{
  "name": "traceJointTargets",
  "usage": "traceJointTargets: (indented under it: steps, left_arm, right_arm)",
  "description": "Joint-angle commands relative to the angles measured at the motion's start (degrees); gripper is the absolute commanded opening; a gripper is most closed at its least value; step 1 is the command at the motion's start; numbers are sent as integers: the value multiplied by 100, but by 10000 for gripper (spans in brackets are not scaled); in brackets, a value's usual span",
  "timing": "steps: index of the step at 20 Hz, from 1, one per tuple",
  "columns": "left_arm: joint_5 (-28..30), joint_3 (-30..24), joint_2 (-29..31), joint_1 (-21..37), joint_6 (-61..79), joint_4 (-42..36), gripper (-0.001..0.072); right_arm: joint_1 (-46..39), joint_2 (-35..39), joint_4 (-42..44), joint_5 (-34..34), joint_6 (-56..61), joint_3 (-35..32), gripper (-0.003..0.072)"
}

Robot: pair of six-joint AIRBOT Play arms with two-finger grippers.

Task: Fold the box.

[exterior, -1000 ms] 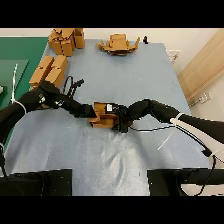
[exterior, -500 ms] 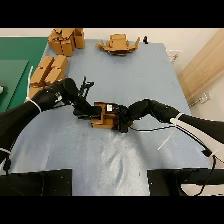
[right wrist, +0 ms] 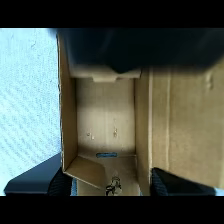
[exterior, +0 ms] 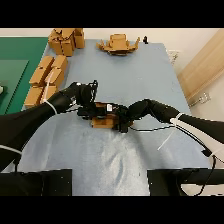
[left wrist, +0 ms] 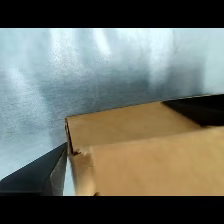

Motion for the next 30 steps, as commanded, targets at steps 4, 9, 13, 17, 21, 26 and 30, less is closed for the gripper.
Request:
traceJointTargets:
  steps: [4,9,13,17,21,26,30]
  left_arm:
    - [-435,595,-442,-205,-208,245,456]
    - [-1377,813,-734,-400,-704,1071,455]
    - [-1615,1040,-942,-588,-1261,1423,456]
    - [-1609,1185,-975,-776,-1600,1937,429]
    - [-1517,1193,-1010,-846,-1585,1735,17]
    - [-1360,1193,-1008,-844,-1593,1473,20]
    - [-1379,1193,-1008,-844,-1589,1475,641]
  right_arm:
    - [2,-2,2,4,-2,7,526]
    - [2,-2,2,9,-4,7,526]
    - [2,-2,2,7,-2,7,526]
    - [2,-2,2,4,11,7,525]
    - [2,-2,2,4,11,7,526]
    - [2,-2,0,4,11,7,526]
    - [2,0,2,4,11,7,525]
